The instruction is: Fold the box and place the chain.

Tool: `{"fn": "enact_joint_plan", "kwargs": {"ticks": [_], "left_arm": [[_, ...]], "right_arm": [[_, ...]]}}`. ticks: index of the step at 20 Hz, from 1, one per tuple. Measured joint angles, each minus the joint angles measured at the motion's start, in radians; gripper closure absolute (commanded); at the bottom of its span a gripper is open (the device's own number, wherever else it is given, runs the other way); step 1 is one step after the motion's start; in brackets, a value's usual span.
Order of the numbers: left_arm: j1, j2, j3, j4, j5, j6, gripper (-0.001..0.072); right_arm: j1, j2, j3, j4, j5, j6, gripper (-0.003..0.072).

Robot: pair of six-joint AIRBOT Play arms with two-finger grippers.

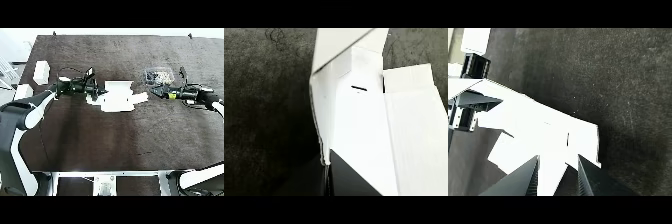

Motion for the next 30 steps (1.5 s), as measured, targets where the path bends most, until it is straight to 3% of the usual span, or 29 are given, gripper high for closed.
{"fn": "enact_joint_plan", "kwargs": {"ticks": [13, 20, 30], "left_arm": [[0.001, -0.045, 0.016, -0.008, -0.023, 0.109, 0.0691], [0.000, -0.047, 0.022, -0.007, -0.025, 0.112, 0.0691], [0.001, -0.054, 0.022, 0.001, -0.067, 0.109, 0.0691]], "right_arm": [[0.000, 0.000, -0.060, 0.025, 0.002, -0.056, 0.0401], [0.000, 0.014, -0.092, 0.140, 0.084, -0.151, 0.0402], [0.000, 0.240, -0.270, 0.241, 0.058, -0.356, 0.0400]]}}
